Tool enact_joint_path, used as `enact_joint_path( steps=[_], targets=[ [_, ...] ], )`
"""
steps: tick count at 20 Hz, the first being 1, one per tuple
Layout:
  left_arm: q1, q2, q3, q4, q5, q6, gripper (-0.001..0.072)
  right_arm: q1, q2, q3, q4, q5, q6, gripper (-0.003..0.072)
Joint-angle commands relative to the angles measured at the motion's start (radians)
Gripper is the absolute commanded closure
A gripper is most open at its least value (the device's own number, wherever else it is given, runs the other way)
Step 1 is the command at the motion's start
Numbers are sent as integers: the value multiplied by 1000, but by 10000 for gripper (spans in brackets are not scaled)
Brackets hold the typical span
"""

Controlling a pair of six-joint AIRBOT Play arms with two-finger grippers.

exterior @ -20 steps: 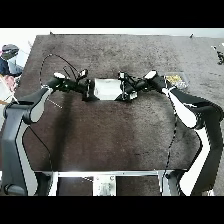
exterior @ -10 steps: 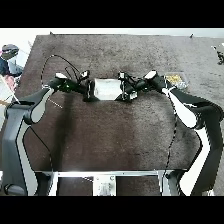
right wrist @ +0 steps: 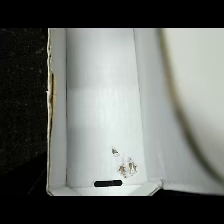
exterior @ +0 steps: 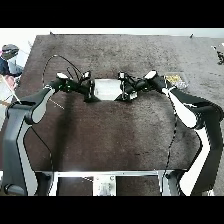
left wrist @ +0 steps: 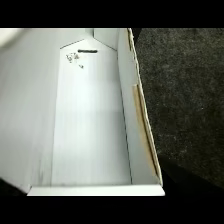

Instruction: Fold the box and place the chain.

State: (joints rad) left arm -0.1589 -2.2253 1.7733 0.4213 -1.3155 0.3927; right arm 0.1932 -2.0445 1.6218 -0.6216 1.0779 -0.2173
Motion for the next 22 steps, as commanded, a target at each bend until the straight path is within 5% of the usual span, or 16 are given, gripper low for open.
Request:
enact_joint_path(
  steps=[1,22],
  targets=[
    [-5,0,1,24,26,-7,-1,1,0,0,0,-1,0,172],
    [-5,0,1,4,14,-26,3,1,0,0,0,-1,0,172]
  ],
)
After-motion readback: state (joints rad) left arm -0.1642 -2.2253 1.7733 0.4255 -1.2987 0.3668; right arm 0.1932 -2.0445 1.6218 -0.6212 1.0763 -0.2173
